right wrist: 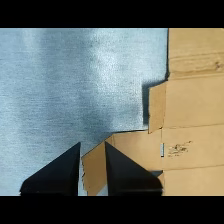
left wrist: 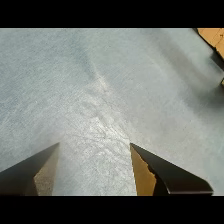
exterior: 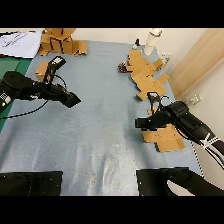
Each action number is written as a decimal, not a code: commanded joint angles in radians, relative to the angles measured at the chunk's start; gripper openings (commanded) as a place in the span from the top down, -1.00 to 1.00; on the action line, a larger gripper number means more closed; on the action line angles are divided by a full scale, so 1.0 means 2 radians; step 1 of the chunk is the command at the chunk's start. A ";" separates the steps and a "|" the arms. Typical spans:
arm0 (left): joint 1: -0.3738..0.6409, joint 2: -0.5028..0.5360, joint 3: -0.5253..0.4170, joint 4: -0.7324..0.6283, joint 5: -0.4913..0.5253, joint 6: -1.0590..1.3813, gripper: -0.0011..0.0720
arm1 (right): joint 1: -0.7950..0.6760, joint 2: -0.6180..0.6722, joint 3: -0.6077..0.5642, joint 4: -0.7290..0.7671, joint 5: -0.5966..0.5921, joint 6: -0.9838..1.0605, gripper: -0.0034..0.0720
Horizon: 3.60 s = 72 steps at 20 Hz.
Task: Fold the box.
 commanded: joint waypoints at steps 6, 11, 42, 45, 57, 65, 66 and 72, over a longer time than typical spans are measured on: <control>-0.004 -0.001 0.000 -0.098 -0.027 -0.069 -0.85 | 0.000 -0.002 0.000 0.021 0.049 0.023 0.27; -0.024 -0.001 0.000 -0.100 -0.044 -0.069 -0.85 | 0.000 -0.002 0.001 0.052 0.062 0.023 0.27; -0.038 -0.007 0.000 -0.105 -0.041 -0.226 -0.86 | -0.450 -0.186 0.196 -0.111 -0.116 -0.369 -0.29; -0.038 -0.007 0.000 -0.105 -0.046 -0.227 -0.86 | -0.469 -0.195 0.196 -0.076 -0.113 -0.384 -0.29; -0.037 -0.007 0.000 -0.105 -0.050 -0.226 -0.86 | -0.481 -0.226 0.196 0.105 -0.184 -0.460 0.57; 0.017 -0.007 0.000 -0.103 -0.112 -0.226 -0.85 | -0.452 -0.202 0.162 0.267 -0.302 -0.391 0.90; 0.027 -0.007 0.000 -0.101 -0.127 -0.225 -0.85 | -0.440 -0.187 0.142 0.266 -0.296 -0.379 0.90; 0.057 -0.007 0.000 -0.029 -0.192 -0.224 -0.85 | -0.304 -0.080 -0.005 0.288 -0.157 -0.291 0.90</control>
